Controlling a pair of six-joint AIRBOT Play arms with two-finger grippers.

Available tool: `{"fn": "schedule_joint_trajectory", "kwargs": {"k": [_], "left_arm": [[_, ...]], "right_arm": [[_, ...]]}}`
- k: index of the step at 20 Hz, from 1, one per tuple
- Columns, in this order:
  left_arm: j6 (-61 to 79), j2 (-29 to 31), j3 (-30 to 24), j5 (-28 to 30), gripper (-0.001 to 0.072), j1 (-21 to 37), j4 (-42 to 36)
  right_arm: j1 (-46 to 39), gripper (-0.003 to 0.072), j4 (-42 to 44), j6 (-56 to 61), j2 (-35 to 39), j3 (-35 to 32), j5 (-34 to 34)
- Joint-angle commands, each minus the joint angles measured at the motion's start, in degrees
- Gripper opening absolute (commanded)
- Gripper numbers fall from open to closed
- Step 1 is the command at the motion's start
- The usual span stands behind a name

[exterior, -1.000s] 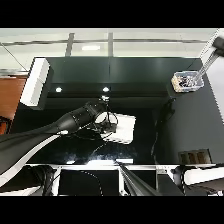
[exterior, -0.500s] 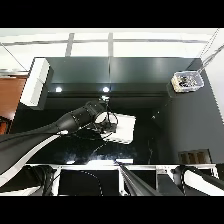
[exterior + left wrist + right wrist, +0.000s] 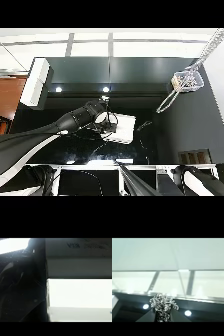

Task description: Fold the box and place the chain.

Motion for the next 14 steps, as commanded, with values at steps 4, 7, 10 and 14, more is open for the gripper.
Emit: {"fn": "schedule_joint_trajectory", "kwargs": {"k": [4,7,10,14], "left_arm": [[0.02,0.0,0.02,0.0,0.0026,0.02,0.02],[0.02,0.0,0.02,0.02,0.0026,0.02,0.02],[0.02,0.0,0.02,0.02,0.0026,0.02,0.02],[0.02,0.0,0.02,0.02,0.0026,0.02,0.02]], "right_arm": [[11.61,0.0005,3.45,-0.63,1.05,-0.02,10.8],[16.26,0.0005,3.98,0.04,1.05,-0.02,12.66],[18.86,0.0005,5.92,0.9,1.05,-0.02,13.68],[19.15,0.0005,6.01,1.86,1.05,-0.02,14.12]]}}
